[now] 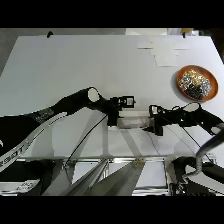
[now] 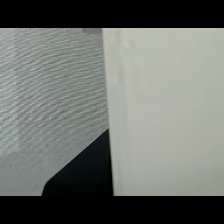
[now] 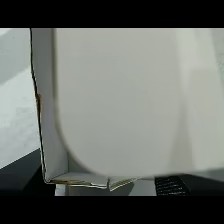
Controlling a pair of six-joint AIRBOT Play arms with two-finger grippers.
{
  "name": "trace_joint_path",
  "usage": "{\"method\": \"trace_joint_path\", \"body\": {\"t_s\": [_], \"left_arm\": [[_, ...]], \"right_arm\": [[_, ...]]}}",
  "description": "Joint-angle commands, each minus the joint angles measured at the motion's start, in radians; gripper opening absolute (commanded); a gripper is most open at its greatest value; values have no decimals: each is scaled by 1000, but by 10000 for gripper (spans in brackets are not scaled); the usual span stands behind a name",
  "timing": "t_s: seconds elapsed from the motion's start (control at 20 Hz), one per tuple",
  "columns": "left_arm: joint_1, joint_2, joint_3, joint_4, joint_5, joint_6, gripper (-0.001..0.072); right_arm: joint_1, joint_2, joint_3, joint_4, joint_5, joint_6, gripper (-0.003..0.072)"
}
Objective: Fold the box and place the chain.
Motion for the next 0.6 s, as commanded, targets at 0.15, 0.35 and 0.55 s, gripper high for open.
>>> {"method": "trace_joint_path", "body": {"t_s": [0.15, 0.35, 0.55], "left_arm": [[0, 0, 0, 1, 0, 1, 11], [0, 0, 0, 1, 1, 1, 11], [0, 0, 0, 1, 1, 1, 11]], "right_arm": [[10, -18, 0, 12, -8, -16, 535], [10, -18, 0, 14, -8, -16, 483], [10, -18, 0, 10, -11, -16, 325]]}}
